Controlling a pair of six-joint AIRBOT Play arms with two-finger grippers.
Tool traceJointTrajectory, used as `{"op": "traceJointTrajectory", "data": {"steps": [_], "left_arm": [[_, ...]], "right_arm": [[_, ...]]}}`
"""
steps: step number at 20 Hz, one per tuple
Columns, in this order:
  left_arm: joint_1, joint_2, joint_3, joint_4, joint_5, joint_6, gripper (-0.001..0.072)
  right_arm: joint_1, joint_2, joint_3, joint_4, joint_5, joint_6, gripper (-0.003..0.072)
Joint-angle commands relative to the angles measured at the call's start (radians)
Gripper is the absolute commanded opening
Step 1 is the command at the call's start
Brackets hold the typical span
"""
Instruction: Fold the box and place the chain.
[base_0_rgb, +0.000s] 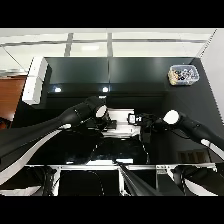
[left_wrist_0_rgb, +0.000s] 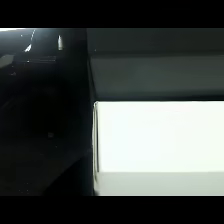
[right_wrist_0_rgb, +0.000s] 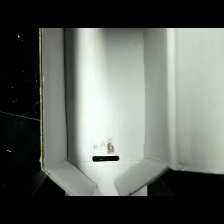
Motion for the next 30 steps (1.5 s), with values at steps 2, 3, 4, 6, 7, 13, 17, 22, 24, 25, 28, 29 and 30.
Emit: {"op": "traceJointTrajectory", "data": {"steps": [2, 3, 4, 6, 7, 13, 17, 22, 24, 25, 28, 29, 30], "left_arm": [[0.001, 0.000, 0.000, 0.007, -0.015, -0.002, 0.0027], [0.002, 0.000, 0.000, 0.008, -0.022, -0.002, 0.0027], [0.003, 0.000, 0.000, 0.010, -0.023, -0.002, 0.0027], [0.004, 0.000, 0.000, 0.011, -0.027, -0.002, 0.0027], [0.004, 0.000, 0.000, 0.011, -0.026, -0.003, 0.0027], [0.004, 0.000, 0.000, 0.010, -0.026, -0.003, 0.0027], [0.004, 0.000, 0.000, 0.010, -0.025, -0.003, 0.0027], [0.004, 0.000, 0.000, 0.010, -0.026, -0.002, 0.0027], [0.004, 0.000, 0.000, 0.010, -0.025, -0.003, 0.0027], [0.004, 0.000, 0.000, 0.010, -0.025, -0.002, 0.0028], [0.004, 0.000, 0.000, 0.010, -0.025, -0.002, 0.0027], [0.004, 0.000, 0.000, 0.010, -0.025, -0.003, 0.0027], [0.004, 0.000, 0.000, 0.010, -0.024, -0.002, 0.0027]], "right_arm": [[-0.001, 0.124, 0.001, -0.105, 0.035, 0.043, 0.0694], [-0.002, 0.138, 0.001, -0.103, 0.033, 0.043, 0.0693], [-0.002, 0.141, 0.001, -0.103, 0.034, 0.043, 0.0693], [-0.002, 0.139, 0.000, -0.103, 0.031, 0.042, 0.0643], [-0.002, 0.138, 0.000, -0.100, 0.029, 0.042, 0.0643], [-0.002, 0.090, 0.000, -0.096, -0.001, 0.039, 0.0447], [0.001, 0.068, 0.000, -0.068, 0.003, 0.039, 0.0393], [0.001, 0.059, 0.000, 0.028, -0.006, 0.011, 0.0306], [0.001, 0.053, 0.000, 0.058, -0.012, 0.011, 0.0306], [0.001, 0.048, 0.000, 0.080, -0.018, 0.011, 0.0307], [0.001, 0.017, 0.000, 0.148, -0.022, 0.010, 0.0307], [0.001, 0.005, 0.000, 0.172, -0.021, 0.010, 0.0306], [0.001, -0.005, 0.000, 0.197, -0.021, 0.010, 0.0307]]}}
